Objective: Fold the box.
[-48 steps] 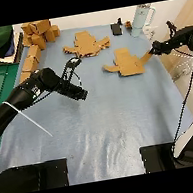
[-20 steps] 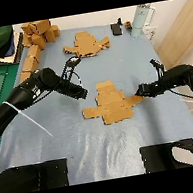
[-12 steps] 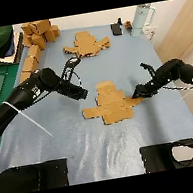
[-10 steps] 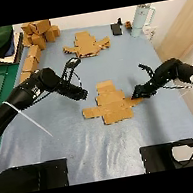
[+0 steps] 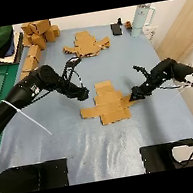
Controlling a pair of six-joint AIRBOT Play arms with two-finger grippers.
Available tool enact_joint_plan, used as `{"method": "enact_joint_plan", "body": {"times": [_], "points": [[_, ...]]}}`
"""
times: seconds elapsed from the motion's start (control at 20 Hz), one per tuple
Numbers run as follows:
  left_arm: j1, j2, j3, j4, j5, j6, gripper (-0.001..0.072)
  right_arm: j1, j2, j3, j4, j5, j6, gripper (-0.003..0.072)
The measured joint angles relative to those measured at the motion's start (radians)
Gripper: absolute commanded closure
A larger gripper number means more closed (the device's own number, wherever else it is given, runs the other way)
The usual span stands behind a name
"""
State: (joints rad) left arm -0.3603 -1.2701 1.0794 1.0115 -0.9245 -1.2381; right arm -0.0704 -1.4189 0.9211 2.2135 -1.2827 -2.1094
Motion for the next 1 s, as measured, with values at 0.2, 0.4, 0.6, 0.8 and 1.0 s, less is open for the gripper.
{"method": "enact_joint_plan", "body": {"times": [0.2, 0.4, 0.6, 0.8, 1.0], "points": [[0.07, -0.001, 0.009, -0.014, -0.051, -0.02, 0.019, 0.074, 0.113, -0.108, 0.054, 0.098, -0.021, 0.0681], [0.165, -0.023, 0.01, -0.041, -0.088, -0.027, 0.0188, 0.19, 0.329, -0.283, 0.076, 0.243, -0.009, 0.0681], [0.244, -0.117, 0.01, -0.175, -0.107, 0.032, 0.0188, 0.29, 0.524, -0.412, 0.076, 0.351, 0.044, 0.0681], [0.266, -0.249, 0.01, -0.383, -0.118, 0.158, 0.0188, 0.342, 0.609, -0.461, 0.066, 0.388, 0.09, 0.0681], [0.272, -0.373, 0.018, -0.596, -0.16, 0.313, 0.0189, 0.358, 0.633, -0.475, 0.06, 0.402, 0.105, 0.0681]]}}
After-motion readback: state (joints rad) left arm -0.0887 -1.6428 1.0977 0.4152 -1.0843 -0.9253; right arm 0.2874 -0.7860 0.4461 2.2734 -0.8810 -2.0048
